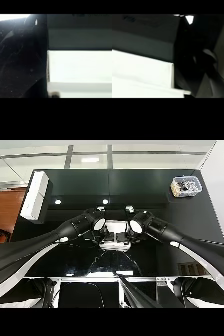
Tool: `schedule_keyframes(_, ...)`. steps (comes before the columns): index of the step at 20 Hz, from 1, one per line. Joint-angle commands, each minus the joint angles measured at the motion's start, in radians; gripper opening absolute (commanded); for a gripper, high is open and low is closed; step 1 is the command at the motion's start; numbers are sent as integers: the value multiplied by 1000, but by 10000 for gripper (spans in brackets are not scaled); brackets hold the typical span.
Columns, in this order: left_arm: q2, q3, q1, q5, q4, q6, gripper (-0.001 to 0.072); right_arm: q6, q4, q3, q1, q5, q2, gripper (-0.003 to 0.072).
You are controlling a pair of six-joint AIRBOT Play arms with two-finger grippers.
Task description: Fold the box and place the chain.
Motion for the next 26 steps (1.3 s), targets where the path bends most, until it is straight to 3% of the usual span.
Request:
schedule_keyframes(1, -1, 0, 1, 2, 1, 0, 28, 140, -98, 16, 32, 19, -16, 224)
schedule_keyframes(15, -1, 0, 1, 2, 1, 0, 27, 161, -38, 13, 31, 32, -30, 221)
schedule_keyframes(16, -1, 0, 1, 2, 1, 0, 27, 160, -38, 13, 31, 32, -30, 110)
schedule_keyframes(17, -1, 0, 1, 2, 1, 0, 28, 158, -38, 13, 31, 32, -30, 55)
schedule_keyframes(19, -1, 0, 1, 2, 1, 0, 27, 158, -38, 13, 31, 32, -30, 17)
schedule_keyframes(25, -1, 0, 1, 2, 1, 0, 27, 159, -39, 13, 31, 30, -30, 20)
schedule_keyframes(26, -1, 0, 1, 2, 1, 0, 28, 162, -37, 13, 29, 31, -29, 102)
